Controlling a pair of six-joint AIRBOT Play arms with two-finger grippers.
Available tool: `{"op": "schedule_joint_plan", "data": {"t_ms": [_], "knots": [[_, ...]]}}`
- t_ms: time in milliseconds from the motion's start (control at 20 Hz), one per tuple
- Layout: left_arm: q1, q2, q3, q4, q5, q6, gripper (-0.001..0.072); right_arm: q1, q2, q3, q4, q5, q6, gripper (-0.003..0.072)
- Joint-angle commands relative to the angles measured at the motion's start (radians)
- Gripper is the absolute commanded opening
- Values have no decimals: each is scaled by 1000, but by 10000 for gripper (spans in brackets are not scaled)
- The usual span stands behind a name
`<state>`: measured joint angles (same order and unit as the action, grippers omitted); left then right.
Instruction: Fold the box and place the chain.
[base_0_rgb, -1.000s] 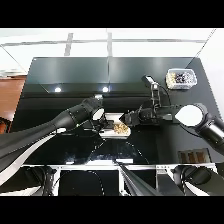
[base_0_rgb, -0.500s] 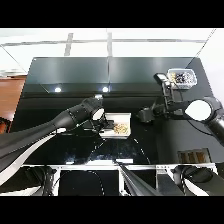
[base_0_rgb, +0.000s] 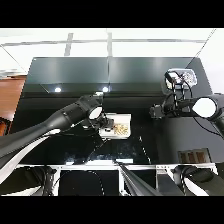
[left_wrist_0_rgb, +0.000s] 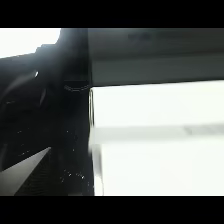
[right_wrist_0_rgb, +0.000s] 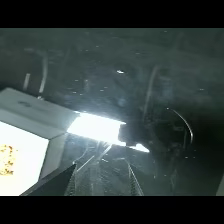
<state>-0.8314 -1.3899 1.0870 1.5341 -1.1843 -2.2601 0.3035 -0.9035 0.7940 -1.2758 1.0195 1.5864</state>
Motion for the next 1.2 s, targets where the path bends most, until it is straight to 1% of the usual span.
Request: {"op": "schedule_joint_plan", "data": {"t_ms": [0,100,200,250,300,350,400,450,500,550,600,650,700,800,900,1000,1050,1150], "knots": [[-5,139,-13,80,-7,56,708,-3,0,1,-7,-2,0,378],[21,255,-75,151,-30,72,708,-3,0,1,-8,-2,0,378],[116,378,-175,172,-14,89,706,-3,0,1,-7,-2,0,378],[180,441,-236,173,24,90,706,-3,0,1,-7,-2,0,378],[261,507,-308,118,88,122,705,-3,0,1,-7,-2,0,378],[346,559,-376,3,170,230,704,-3,0,1,-7,-3,0,378],[440,598,-447,-242,248,538,690,-3,0,1,-7,-3,0,378],[536,608,-503,-556,231,939,692,-3,0,1,-7,-5,0,378],[609,603,-547,-782,180,1249,693,-3,0,0,-7,-13,0,378],[655,597,-587,-922,159,1476,695,-3,0,-3,-7,-21,0,378],[671,592,-613,-980,168,1614,699,-3,0,-5,-7,-27,0,378],[666,586,-631,-997,195,1764,713,-3,0,-6,-7,-30,0,378],[650,581,-641,-993,213,1903,713,-3,0,-6,-7,-29,5,378],[599,560,-646,-992,230,2121,713,-3,0,-6,-7,-28,16,378],[523,533,-646,-990,262,2290,713,-3,0,-6,-7,-29,16,378],[451,496,-642,-943,326,2398,713,-3,0,-6,-7,-24,28,378],[434,462,-636,-912,342,2415,713,-3,0,-6,-7,-21,34,377],[439,370,-620,-910,343,2426,710,-2,0,-6,-6,-15,35,378]]}}
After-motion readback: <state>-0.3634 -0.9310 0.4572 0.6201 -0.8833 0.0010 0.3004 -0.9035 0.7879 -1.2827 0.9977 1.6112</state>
